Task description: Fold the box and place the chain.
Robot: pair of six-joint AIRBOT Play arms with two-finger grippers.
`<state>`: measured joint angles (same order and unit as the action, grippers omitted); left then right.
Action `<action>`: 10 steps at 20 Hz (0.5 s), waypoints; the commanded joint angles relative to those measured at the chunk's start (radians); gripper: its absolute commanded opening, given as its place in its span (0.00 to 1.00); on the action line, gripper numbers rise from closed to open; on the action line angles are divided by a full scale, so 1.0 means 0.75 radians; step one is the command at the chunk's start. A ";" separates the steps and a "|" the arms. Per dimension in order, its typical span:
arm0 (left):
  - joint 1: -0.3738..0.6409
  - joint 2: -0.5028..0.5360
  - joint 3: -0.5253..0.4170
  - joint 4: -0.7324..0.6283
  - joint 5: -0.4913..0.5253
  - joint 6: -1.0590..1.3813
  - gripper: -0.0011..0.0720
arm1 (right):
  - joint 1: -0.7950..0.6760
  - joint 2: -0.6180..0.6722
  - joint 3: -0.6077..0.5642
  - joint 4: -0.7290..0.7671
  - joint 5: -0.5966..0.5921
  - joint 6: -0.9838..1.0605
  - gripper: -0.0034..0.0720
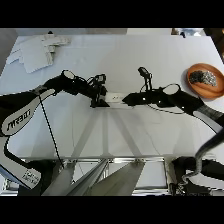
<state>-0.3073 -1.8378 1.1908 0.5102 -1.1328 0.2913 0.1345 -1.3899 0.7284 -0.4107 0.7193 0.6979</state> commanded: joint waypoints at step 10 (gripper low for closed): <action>0.000 0.001 0.001 -0.001 -0.002 -0.006 0.58 | -0.036 0.211 -0.073 0.366 0.000 -0.346 0.06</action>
<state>-0.3073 -1.8378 1.1908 0.5083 -1.1347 0.2836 0.1081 -1.3098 0.6743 -0.1959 0.7090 0.4835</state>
